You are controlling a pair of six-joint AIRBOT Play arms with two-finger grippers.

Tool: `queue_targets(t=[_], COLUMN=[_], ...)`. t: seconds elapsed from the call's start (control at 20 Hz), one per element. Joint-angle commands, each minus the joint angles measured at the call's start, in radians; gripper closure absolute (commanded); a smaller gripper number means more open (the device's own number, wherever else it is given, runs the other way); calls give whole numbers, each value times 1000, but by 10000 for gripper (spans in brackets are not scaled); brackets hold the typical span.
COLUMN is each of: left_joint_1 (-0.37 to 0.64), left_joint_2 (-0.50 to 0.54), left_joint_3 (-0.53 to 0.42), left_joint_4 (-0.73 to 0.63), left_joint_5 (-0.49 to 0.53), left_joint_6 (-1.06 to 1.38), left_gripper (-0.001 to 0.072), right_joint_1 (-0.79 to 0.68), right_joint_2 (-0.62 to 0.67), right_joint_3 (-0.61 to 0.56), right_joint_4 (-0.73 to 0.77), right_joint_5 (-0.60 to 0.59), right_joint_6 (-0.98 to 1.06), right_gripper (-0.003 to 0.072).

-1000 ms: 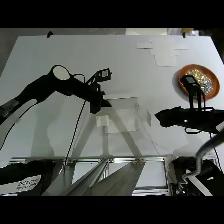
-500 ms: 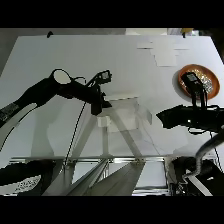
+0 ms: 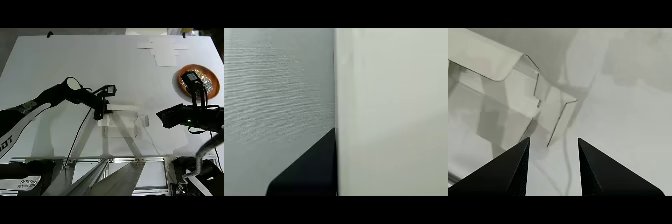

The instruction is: Fold the box and place the chain.

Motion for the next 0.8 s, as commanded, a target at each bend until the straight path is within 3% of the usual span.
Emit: queue_targets(t=[0.0,0.75], left_joint_1=[-21,-33], left_joint_2=[-27,0], left_joint_3=[0,0], left_joint_4=[0,7], left_joint_5=[59,163], left_joint_6=[44,23], left_gripper=[701,705], right_joint_1=[1,1], right_joint_2=[-1,-1], right_joint_3=[0,0], right_joint_4=[1,1], right_joint_5=[-1,2], right_joint_6=[0,-21], right_gripper=[347,347])
